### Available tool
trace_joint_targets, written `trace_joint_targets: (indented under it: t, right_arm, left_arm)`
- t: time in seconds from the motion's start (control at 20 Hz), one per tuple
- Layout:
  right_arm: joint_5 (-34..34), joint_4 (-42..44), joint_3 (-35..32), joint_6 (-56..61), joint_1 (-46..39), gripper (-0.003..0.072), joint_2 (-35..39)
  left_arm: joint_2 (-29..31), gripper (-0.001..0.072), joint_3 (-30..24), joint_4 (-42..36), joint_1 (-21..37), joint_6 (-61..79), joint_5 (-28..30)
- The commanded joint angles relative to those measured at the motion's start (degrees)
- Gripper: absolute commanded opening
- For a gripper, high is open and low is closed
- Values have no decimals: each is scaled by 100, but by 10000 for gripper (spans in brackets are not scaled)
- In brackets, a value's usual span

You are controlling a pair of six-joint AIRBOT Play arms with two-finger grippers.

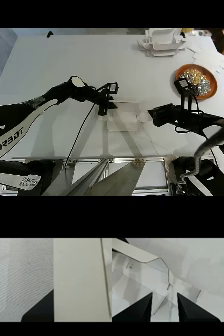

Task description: Fold the box and place the chain.

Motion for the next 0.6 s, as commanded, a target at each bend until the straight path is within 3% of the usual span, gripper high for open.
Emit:
trace_joint_targets:
  t: [0.0,0.35,0.55]
  right_arm:
    - [26,4,2,-214,4,341,-2]
    - [728,2,2,-208,4,340,-2]
    - [608,0,2,-210,4,339,-2]
  left_arm:
    - [-4,9,-2,0,-2,-2,-90]
    - [87,1,0,22,13,-267,-44]
    - [629,1,0,782,24,-549,737]
